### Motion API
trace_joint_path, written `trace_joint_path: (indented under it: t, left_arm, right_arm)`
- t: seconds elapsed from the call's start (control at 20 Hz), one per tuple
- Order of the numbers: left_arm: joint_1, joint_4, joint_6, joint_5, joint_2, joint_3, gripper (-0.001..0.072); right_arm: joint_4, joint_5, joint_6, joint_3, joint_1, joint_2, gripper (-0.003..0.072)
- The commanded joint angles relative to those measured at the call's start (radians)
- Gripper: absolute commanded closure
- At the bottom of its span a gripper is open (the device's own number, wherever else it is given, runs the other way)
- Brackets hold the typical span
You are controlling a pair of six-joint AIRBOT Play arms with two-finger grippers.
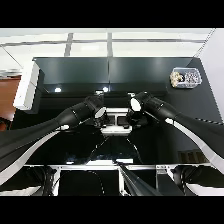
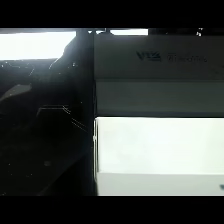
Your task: Fold the box and place the chain.
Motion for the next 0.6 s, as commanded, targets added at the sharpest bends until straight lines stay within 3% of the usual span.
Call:
trace_joint_path:
  t: [0.0, 0.05, 0.1, 0.2, 0.3, 0.55]
  left_arm:
    - [0.000, -0.007, 0.000, 0.002, -0.001, 0.000, 0.0681]
    - [0.000, -0.007, 0.000, 0.003, -0.001, 0.000, 0.0681]
    - [0.000, -0.006, 0.000, 0.003, -0.001, 0.000, 0.0681]
    - [0.000, -0.006, 0.000, 0.003, -0.001, 0.000, 0.0681]
    - [0.000, -0.006, 0.000, 0.003, -0.001, 0.000, 0.0681]
    - [0.000, -0.006, 0.000, 0.004, -0.001, 0.000, 0.0681]
  right_arm:
    - [0.011, -0.003, 0.004, 0.001, -0.014, -0.004, 0.0401]
    - [0.010, 0.001, 0.004, 0.001, -0.021, -0.004, 0.0424]
    - [0.010, 0.004, 0.004, 0.001, -0.026, -0.004, 0.0497]
    - [0.010, -0.005, 0.004, 0.001, -0.026, -0.004, 0.0501]
    - [0.009, -0.007, 0.002, 0.001, -0.025, -0.005, 0.0672]
    - [0.004, -0.006, 0.003, 0.001, -0.026, -0.005, 0.0673]
